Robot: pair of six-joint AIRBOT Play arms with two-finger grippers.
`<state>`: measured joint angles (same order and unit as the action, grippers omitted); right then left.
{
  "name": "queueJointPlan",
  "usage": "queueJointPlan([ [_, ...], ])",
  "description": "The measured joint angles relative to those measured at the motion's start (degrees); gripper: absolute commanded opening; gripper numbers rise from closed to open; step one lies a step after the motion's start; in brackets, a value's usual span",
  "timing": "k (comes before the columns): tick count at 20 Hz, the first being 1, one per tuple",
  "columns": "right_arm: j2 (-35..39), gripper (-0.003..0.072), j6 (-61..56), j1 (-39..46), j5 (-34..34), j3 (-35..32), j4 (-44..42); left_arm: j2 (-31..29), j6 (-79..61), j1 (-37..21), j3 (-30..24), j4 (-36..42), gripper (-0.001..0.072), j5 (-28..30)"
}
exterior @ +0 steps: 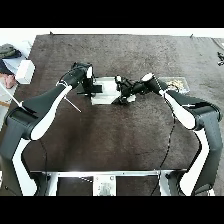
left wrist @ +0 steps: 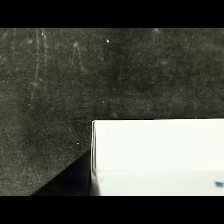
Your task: Fold the box and place the chain.
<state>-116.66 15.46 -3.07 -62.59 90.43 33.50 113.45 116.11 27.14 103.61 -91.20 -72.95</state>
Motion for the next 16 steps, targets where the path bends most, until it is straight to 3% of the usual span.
queueJointPlan([
  [1,0.00,0.0374,0.00,0.07,-0.07,-0.02,0.17,0.02,-1.33,-0.09,-0.02,0.04,0.0628,-0.55],
  [5,0.00,0.0374,0.00,0.09,-0.07,-0.02,0.09,-0.33,-8.55,0.02,0.63,2.78,0.0631,-0.96],
  [6,0.00,0.0374,0.00,0.09,-0.07,-0.02,0.04,-0.44,-10.34,0.02,1.33,2.97,0.0716,-1.40],
  [12,0.00,0.0374,0.00,0.09,-0.04,-0.02,-0.02,-4.85,-20.74,-0.07,5.42,3.39,0.0719,-5.16],
  [16,0.00,0.0374,-0.02,0.09,-0.02,0.00,-0.04,-10.82,-27.67,-0.17,5.92,3.19,0.0718,-2.99],
])
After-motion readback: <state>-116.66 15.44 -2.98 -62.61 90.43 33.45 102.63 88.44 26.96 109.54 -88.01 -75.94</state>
